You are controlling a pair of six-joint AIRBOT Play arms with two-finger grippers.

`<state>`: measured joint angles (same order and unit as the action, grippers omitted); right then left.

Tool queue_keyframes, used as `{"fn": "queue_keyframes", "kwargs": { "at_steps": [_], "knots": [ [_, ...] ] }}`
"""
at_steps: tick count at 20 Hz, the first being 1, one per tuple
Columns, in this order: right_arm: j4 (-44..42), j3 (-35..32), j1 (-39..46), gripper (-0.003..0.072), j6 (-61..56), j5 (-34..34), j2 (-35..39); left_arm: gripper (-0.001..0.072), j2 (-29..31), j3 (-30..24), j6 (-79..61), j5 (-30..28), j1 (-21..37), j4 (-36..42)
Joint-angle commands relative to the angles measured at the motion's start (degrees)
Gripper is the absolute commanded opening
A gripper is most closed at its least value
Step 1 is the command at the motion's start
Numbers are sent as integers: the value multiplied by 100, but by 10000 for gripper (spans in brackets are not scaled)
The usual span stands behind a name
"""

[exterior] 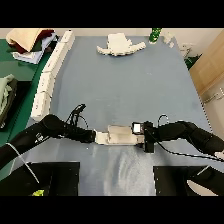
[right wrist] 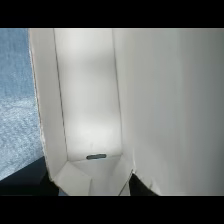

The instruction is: Fold the box.

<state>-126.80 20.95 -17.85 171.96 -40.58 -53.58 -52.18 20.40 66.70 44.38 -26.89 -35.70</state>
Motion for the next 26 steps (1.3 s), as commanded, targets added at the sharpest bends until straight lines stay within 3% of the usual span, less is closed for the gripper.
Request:
{"fn": "queue_keyframes", "kwargs": {
  "at_steps": [1,7,9,25,26],
  "knots": [
    [-2,4,2,512,0,2,0,12,-31,9,-208,-293,-240,481],
    [-2,4,2,512,0,2,0,18,-22,59,-450,-129,-240,769],
    [-2,4,2,512,0,2,-2,425,-22,68,-431,-133,-238,769],
    [-2,4,2,512,0,0,0,422,-20,68,-435,-190,-232,909],
    [-2,4,2,512,0,2,0,346,-20,72,-433,-238,-232,909]
  ]
}}
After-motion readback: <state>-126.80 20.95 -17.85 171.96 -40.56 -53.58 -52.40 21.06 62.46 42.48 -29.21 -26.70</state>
